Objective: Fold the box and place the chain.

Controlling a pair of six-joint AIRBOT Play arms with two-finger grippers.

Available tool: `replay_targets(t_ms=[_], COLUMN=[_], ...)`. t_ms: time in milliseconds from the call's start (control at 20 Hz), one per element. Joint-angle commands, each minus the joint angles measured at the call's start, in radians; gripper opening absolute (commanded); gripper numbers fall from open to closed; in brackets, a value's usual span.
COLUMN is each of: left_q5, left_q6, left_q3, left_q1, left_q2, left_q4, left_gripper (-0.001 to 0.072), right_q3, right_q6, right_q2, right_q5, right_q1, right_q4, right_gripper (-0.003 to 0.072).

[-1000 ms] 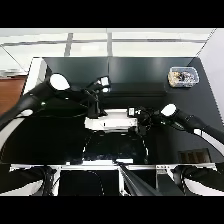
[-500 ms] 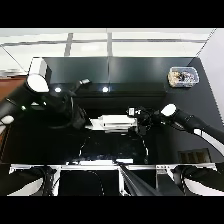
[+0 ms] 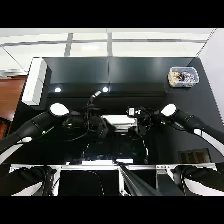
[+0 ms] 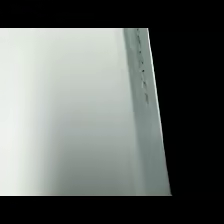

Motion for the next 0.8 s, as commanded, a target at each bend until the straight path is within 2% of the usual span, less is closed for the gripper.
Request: replay_targets(t_ms=[0, 250, 500, 750], left_q5=[0.244, 0.333, 0.324, 0.248], left_q6=[0.040, 0.039, 0.003, -0.258], left_q3=[0.022, 0.062, 0.140, 0.208], left_q1=[-0.004, 0.032, 0.032, 0.033], left_q2=[0.000, -0.010, -0.093, -0.198], left_q4=[-0.025, -0.007, 0.205, 0.467], left_gripper=[0.0024, 0.0024, 0.0024, 0.0024], right_q3=[-0.001, -0.001, -0.001, -0.001], right_q6=[0.000, 0.000, 0.000, 0.000], right_q2=[0.000, 0.000, 0.000, 0.000], right_q5=[0.000, 0.000, 0.000, 0.000], right_q1=[0.000, 0.000, 0.000, 0.000], right_q4=[0.000, 0.000, 0.000, 0.000], right_gripper=[0.0176, 0.0177, 0.0176, 0.0176])
